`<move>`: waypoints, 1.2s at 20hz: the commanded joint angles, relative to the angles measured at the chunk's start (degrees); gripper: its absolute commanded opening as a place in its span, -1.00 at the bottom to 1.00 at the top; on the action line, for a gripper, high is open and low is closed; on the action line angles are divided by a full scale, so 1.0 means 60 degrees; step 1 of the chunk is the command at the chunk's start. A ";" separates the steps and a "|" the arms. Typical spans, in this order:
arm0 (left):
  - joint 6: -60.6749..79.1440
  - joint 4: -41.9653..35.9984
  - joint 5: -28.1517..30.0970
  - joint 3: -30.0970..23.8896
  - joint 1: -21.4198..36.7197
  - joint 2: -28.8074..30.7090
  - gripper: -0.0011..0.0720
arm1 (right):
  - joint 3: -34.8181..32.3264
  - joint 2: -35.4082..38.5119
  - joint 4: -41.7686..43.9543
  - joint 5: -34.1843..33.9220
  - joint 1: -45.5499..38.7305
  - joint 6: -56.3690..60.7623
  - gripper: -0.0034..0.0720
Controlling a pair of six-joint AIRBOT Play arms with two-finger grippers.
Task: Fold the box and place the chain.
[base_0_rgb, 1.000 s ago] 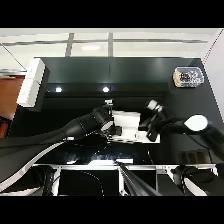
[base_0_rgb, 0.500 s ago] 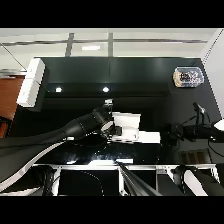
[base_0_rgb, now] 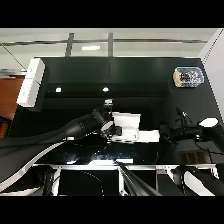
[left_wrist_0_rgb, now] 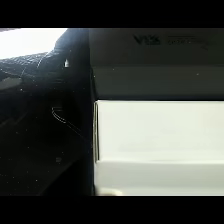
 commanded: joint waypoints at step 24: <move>0.0000 -0.0004 -0.0007 -0.0004 0.0007 -0.0004 -0.89 | 0.3472 -0.0284 -0.5712 -0.1362 0.7599 0.8848 0.17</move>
